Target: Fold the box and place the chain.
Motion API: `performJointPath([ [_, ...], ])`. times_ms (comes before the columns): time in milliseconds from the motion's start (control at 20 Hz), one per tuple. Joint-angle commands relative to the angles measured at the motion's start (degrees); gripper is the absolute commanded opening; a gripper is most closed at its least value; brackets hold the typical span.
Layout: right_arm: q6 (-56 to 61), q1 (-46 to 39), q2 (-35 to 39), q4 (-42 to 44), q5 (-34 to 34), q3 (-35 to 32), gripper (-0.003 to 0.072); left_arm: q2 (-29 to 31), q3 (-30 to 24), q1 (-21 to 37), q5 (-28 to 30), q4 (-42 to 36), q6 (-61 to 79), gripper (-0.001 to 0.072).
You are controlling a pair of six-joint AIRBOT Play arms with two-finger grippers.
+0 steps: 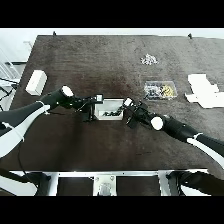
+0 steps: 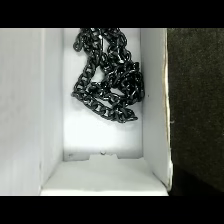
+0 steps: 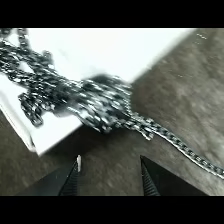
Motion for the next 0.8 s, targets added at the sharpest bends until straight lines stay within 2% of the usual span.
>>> performJointPath([
  [0,0.07,1.73,-2.84,0.59,-4.98,0.24,0.0448,0.0,0.02,0.04,0.02,0.02,0.02,0.0475],
  [450,-4.02,1.92,-8.63,0.33,-5.73,6.27,0.0443,0.0,0.02,0.04,0.0,0.02,0.02,0.0475],
  [550,-5.9,1.92,-9.84,0.33,-5.68,7.43,0.0372,0.0,0.02,0.04,0.0,0.02,0.02,0.0475],
  [700,-7.93,1.9,-10.34,0.31,-5.7,7.63,0.0355,0.0,0.02,0.04,0.0,0.02,0.02,0.0475],
  [750,-8.7,1.9,-10.36,0.33,-5.68,7.63,0.0263,0.0,0.02,0.04,0.0,0.02,0.02,0.0475],
])
